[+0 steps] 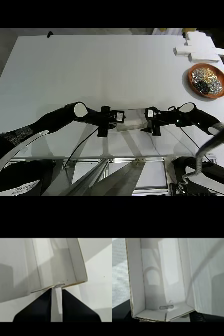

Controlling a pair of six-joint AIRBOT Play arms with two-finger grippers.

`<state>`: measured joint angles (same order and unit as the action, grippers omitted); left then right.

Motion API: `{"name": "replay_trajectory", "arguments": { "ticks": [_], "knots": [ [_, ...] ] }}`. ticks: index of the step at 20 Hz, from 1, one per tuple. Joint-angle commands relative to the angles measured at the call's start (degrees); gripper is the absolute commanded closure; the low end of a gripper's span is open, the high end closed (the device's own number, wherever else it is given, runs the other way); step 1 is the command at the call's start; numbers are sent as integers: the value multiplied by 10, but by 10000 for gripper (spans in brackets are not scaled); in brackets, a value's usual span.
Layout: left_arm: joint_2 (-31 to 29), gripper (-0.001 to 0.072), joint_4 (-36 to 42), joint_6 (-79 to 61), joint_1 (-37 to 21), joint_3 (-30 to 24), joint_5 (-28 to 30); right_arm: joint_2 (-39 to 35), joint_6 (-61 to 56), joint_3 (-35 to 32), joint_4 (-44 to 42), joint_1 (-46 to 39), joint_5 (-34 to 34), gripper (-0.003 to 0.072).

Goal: Fold the box and place the chain.

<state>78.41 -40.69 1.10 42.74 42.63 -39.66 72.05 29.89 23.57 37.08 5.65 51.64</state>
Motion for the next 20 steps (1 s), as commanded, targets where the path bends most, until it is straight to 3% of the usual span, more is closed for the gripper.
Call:
{"name": "replay_trajectory", "arguments": {
  "ticks": [1,5,6,7,9,10,12,13,16,20],
  "knots": [
    [0,578,32,0,9,0,19,0,0,0,0,0,0,369],
    [16,573,61,0,23,0,44,0,0,0,0,0,0,369],
    [21,541,65,0,25,0,48,0,0,0,0,0,0,369],
    [22,471,70,1,28,0,54,0,0,0,0,0,0,369],
    [22,258,76,4,31,0,68,0,0,0,0,0,0,369],
    [22,215,76,5,31,0,70,0,0,0,0,0,0,369],
    [22,218,76,12,31,0,67,0,0,0,0,0,0,369],
    [18,251,70,33,30,0,64,0,0,0,0,0,0,369],
    [-23,702,-24,157,16,0,14,0,0,0,0,0,0,369],
    [-107,702,-175,450,-33,0,-58,0,0,0,0,0,0,369]
  ]
}}
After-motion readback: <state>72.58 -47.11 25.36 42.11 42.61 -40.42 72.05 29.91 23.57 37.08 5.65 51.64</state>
